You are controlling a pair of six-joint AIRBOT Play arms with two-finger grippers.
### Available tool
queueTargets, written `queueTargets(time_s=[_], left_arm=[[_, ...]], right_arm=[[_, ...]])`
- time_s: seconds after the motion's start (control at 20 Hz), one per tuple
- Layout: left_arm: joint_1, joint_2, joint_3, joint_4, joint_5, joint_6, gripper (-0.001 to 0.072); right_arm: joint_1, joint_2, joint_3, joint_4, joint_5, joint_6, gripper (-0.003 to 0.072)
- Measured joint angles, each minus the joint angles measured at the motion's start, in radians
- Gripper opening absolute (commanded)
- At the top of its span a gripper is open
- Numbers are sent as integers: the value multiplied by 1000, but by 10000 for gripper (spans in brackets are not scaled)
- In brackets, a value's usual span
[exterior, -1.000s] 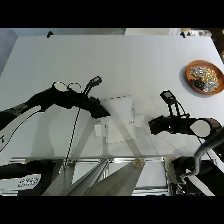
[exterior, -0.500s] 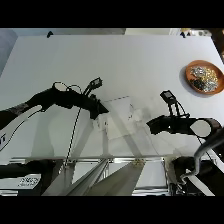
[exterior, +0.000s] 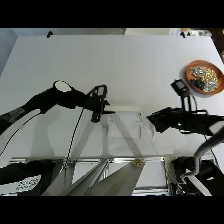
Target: Fold the box and place the chain.
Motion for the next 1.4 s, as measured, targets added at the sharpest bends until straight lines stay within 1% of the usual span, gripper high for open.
queueTargets(time_s=[0.15, 0.35, 0.6, 0.7, 1.15, 1.4], left_arm=[[-59, 6, 0, 59, 33, 11, 8], [-92, 1, 0, 69, 92, -16, 5], [-101, -46, 0, 63, 183, -80, 5], [-103, -66, 0, 61, 201, -95, 5], [-106, -88, 0, 46, 263, -113, 4], [-106, -89, 0, 43, 280, -114, 4]], right_arm=[[0, 85, 29, -89, 77, 43, 330], [0, 145, 42, -176, 151, 92, 329], [0, 163, 46, -208, 158, 111, 329], [0, 165, 46, -212, 158, 114, 329], [0, 167, 46, -220, 137, 116, 328], [0, 167, 46, -221, 130, 113, 328]])
